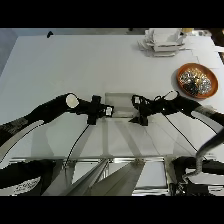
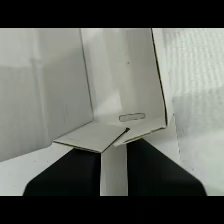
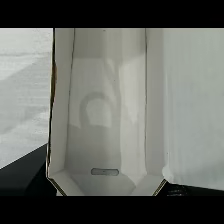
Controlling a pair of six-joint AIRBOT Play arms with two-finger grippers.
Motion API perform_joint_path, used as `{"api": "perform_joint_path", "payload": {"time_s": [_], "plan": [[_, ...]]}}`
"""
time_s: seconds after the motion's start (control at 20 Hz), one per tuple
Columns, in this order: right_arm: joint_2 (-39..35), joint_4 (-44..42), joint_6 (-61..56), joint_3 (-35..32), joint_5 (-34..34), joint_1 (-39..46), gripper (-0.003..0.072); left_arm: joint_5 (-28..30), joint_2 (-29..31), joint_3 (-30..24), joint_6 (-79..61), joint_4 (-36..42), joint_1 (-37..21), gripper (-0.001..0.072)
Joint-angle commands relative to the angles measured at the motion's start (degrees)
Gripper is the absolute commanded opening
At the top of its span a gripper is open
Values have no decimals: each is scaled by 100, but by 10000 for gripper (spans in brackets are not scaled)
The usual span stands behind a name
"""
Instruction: Fold the box and place the chain.
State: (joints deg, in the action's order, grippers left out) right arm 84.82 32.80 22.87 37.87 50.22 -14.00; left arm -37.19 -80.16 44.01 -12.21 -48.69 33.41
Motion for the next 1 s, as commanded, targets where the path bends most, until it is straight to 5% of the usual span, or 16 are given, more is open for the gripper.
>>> {"api": "perform_joint_path", "payload": {"time_s": [0.0, 0.55, 0.7, 0.95], "plan": [[-4, -7, -4, -2, -7, -4, 341, 55, -7, 0, -13, 256, 85, 136], [-4, -7, -4, -2, -7, -4, 341, 50, -2, 2, -85, 686, 284, 169], [-4, -7, -4, -2, -7, -4, 341, 50, -9, 2, -83, 715, 323, 464], [-4, -7, -4, -2, -4, -4, 341, 7, 20, 2, 214, 706, 321, 515]]}}
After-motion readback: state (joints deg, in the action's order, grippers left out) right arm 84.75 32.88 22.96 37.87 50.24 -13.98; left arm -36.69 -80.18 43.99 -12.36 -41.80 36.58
